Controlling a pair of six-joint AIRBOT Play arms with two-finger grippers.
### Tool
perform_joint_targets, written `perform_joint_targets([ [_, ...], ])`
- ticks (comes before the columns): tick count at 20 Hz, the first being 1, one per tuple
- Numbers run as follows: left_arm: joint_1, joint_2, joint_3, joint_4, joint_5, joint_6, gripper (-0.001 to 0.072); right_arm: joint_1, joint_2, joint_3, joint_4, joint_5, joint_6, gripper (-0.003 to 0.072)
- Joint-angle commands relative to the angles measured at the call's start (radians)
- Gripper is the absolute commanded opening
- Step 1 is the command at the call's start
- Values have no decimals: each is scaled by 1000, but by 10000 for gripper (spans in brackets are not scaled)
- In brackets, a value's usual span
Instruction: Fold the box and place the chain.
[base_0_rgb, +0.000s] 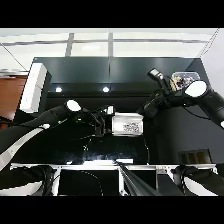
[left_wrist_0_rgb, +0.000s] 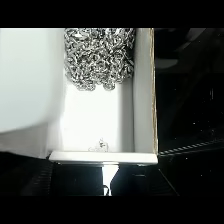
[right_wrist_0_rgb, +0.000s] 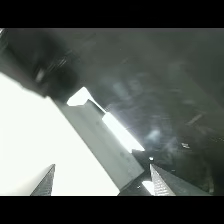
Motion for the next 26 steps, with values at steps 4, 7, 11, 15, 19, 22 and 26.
perform_joint_targets([
  [4,-1,0,0,0,0,0,599,16,66,-67,4,179,-158,711],
  [7,0,0,0,0,0,0,600,16,94,-156,78,96,-258,711],
  [11,-1,-1,0,0,0,0,599,17,93,-176,88,46,-400,682],
  [15,-1,-1,0,0,0,0,599,17,91,-178,90,12,-438,681],
  [19,-1,-1,0,0,0,0,599,48,71,-180,92,8,-443,668],
  [22,-1,-1,0,0,0,0,599,78,69,-180,43,-37,-446,489],
  [26,-1,-1,0,0,0,0,599,80,69,-180,35,-53,-444,307],
])
